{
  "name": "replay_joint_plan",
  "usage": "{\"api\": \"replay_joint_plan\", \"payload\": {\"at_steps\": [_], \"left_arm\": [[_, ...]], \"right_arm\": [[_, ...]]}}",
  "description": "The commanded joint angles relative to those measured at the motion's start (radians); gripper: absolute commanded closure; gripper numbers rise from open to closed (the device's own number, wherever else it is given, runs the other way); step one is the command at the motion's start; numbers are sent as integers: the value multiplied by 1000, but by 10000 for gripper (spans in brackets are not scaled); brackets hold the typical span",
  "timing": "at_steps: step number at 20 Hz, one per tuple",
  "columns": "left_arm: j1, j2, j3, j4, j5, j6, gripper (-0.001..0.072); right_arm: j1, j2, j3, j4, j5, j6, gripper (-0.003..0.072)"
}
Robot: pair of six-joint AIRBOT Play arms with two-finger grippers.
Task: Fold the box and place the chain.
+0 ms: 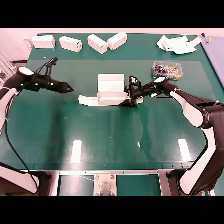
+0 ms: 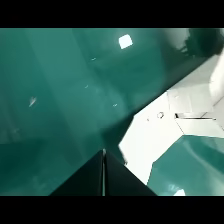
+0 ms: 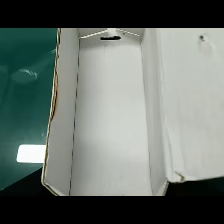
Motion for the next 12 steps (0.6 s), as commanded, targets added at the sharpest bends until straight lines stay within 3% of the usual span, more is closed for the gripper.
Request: {"api": "replay_joint_plan", "payload": {"at_steps": [1,9,12], "left_arm": [[34,1,-29,-15,0,-123,693],[13,1,-91,23,8,-205,692],[-50,0,-123,39,78,-206,692]], "right_arm": [[0,0,0,0,0,0,106],[0,0,0,0,0,0,105],[0,0,0,0,0,0,106]]}}
